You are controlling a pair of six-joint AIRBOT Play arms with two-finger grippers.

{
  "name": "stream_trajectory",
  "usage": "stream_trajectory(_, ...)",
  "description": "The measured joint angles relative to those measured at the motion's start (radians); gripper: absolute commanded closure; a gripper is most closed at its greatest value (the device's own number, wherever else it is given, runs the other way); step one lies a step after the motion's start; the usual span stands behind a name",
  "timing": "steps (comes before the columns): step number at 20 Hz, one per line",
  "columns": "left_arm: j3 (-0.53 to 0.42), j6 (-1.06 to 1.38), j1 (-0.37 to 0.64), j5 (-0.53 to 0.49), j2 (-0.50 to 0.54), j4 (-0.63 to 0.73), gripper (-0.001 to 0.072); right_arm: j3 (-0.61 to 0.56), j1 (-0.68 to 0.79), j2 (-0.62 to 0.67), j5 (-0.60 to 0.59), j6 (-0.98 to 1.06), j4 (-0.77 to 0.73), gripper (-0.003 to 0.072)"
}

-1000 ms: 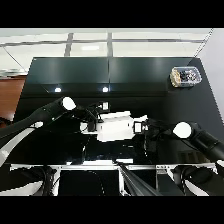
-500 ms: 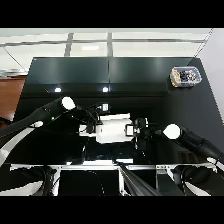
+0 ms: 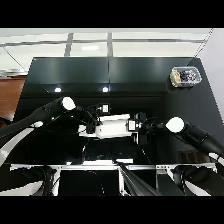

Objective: Fold the box and place the chain.

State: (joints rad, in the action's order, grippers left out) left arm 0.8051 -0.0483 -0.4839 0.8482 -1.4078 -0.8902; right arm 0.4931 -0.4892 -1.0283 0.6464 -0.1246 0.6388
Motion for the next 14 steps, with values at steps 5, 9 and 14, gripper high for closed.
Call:
stream_trajectory(5,0.0,0.0,-0.001,0.0,0.0,-0.014,0.0679,0.013,0.028,0.0,-0.014,-0.034,-0.045,-0.0031)
stream_trajectory(9,0.0,0.0,-0.001,0.0,0.0,-0.018,0.0679,0.015,0.033,-0.003,-0.077,-0.04,-0.06,-0.0031)
stream_trajectory(14,0.0,0.0,-0.001,-0.004,0.0,-0.021,0.0679,0.015,0.034,-0.02,-0.056,-0.044,-0.084,-0.0031)
